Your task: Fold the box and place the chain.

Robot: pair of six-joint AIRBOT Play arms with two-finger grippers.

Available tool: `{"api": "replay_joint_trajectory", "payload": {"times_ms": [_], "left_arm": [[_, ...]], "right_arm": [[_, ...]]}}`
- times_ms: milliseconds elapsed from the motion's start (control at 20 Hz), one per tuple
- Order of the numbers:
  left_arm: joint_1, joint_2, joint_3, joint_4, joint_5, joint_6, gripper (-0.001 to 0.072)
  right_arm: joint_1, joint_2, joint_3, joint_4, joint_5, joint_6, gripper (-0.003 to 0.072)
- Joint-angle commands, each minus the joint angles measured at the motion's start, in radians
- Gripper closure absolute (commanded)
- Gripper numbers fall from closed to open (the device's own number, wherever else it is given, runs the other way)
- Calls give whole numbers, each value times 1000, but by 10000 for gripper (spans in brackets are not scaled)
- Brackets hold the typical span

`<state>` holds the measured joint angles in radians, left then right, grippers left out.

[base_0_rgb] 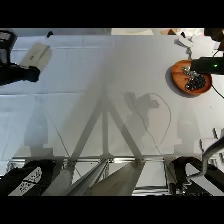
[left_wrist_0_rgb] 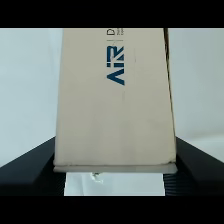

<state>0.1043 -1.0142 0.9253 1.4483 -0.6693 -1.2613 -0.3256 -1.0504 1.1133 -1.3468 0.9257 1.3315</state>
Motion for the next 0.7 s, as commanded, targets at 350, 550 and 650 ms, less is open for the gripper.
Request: {"api": "replay_joint_trajectory", "payload": {"times_ms": [350,550,650], "left_arm": [[56,-192,-186,-71,436,-123,675],[56,-361,-187,-71,447,-123,675],[56,-414,-187,-71,457,-124,675]], "right_arm": [[-1,1,1,0,-3,0,677],[-1,1,1,0,-3,0,677],[-1,1,1,0,-3,0,677]]}}
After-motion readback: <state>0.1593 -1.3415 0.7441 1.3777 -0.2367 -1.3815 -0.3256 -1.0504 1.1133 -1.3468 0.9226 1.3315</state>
